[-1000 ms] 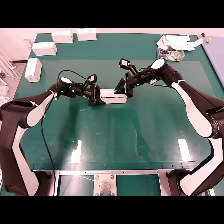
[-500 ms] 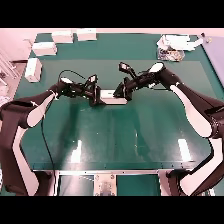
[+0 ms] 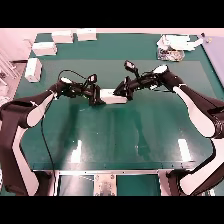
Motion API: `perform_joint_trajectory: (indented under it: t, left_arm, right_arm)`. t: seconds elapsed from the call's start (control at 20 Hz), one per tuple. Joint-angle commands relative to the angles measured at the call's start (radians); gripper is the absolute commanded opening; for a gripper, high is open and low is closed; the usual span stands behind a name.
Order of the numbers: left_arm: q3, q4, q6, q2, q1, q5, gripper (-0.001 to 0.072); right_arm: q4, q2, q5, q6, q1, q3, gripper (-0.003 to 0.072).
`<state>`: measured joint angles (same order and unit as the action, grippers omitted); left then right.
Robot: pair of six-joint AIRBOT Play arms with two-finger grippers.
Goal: Fold the box and place the chain.
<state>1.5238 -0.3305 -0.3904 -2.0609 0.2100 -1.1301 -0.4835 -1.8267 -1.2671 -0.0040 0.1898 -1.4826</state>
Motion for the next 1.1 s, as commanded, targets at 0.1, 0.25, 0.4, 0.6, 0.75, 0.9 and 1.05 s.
perform_joint_trajectory:
  t: [0.1,0.25,0.4,0.6,0.75,0.9,1.05]
  left_arm:
    - [0.001,-0.002,-0.003,0.001,0.0,-0.003,0.0447]
    - [0.001,-0.002,-0.003,0.001,0.0,-0.003,0.0447]
    - [0.001,-0.002,-0.003,0.001,0.0,-0.003,0.0446]
    - [0.001,-0.002,-0.003,0.001,0.0,-0.003,0.0447]
    - [0.001,-0.002,-0.003,0.001,0.0,-0.003,0.0447]
    - [0.001,-0.002,-0.003,0.001,0.0,-0.003,0.0447]
    - [0.001,-0.002,-0.003,0.001,0.0,-0.003,0.0447]
  right_arm:
    - [0.051,0.011,0.003,-0.016,-0.006,0.014,0.0068]
    - [0.004,0.011,0.042,-0.016,-0.006,0.06,0.001]
    - [-0.019,0.011,0.092,-0.016,-0.006,0.121,0.001]
    - [-0.052,0.004,0.127,-0.016,-0.006,0.181,0.0009]
    - [-0.038,0.01,0.127,-0.016,-0.005,0.177,0.0009]
    - [0.025,0.057,0.126,-0.017,-0.005,0.176,0.0008]
    - [0.083,0.178,0.126,-0.018,-0.005,0.176,0.0008]
